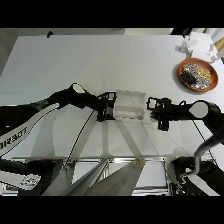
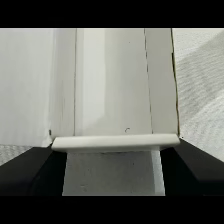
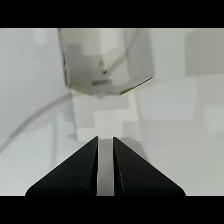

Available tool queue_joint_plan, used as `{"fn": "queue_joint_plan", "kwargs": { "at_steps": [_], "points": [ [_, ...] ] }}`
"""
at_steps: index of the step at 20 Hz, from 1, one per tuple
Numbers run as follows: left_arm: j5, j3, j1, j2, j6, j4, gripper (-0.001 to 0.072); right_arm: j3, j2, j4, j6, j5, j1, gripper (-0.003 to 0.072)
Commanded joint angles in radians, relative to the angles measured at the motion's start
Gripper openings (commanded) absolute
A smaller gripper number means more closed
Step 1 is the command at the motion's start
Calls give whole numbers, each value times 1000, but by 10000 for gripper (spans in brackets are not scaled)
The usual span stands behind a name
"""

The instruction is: Fold the box and place the chain.

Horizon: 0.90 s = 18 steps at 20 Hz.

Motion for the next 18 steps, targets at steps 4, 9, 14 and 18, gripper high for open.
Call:
{"fn": "queue_joint_plan", "kwargs": {
  "at_steps": [4,9,14,18],
  "points": [
    [1,0,0,0,0,0,251,0,6,-9,-2,95,2,39],
    [0,0,0,0,0,0,251,0,1,-2,-296,86,2,15],
    [1,0,0,0,0,0,251,0,-74,86,-368,51,2,230],
    [1,0,0,0,0,0,251,0,-146,216,-369,-64,2,235]
  ]
}}
